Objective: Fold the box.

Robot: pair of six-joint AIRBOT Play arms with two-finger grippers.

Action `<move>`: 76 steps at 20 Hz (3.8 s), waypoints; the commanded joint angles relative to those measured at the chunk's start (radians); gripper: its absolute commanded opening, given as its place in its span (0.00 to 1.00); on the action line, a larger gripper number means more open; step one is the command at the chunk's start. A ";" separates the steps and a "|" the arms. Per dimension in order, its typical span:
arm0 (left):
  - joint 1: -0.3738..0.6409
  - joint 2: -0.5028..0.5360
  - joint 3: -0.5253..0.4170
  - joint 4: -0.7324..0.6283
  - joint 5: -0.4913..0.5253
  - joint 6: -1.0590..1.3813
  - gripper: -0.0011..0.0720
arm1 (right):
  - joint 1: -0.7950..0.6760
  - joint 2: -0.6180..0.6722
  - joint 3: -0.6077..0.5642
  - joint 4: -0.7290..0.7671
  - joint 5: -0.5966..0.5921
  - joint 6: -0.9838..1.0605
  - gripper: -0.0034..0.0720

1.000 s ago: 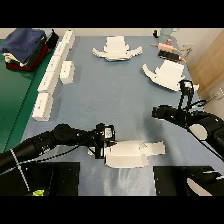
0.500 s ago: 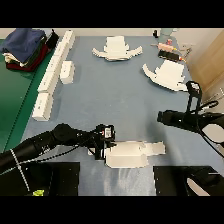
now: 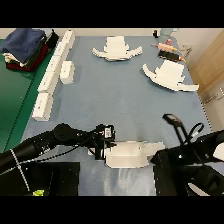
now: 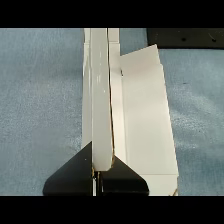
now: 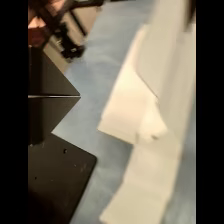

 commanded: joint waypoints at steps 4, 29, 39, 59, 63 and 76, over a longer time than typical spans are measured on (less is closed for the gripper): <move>-0.001 0.000 0.000 -0.001 0.001 0.000 0.04 | 0.500 -0.032 -0.037 -0.251 -0.188 -0.325 0.66; -0.001 0.000 0.000 -0.001 0.001 0.000 0.04 | 0.731 -0.275 -0.020 -0.858 -0.276 0.139 0.96; -0.001 0.000 0.000 -0.001 0.002 0.000 0.04 | 0.730 -0.292 -0.021 -0.878 -0.270 0.156 0.99; -0.001 0.000 0.000 -0.001 0.002 0.000 0.04 | 0.158 0.054 -0.154 -0.185 -0.292 -0.895 1.00; -0.001 0.000 0.000 -0.001 0.001 0.000 0.04 | 0.159 0.123 -0.151 -0.023 -0.230 -0.919 1.00; -0.001 0.000 0.000 -0.001 0.001 0.000 0.04 | 0.542 -0.212 -0.153 -0.355 -0.495 -0.756 1.00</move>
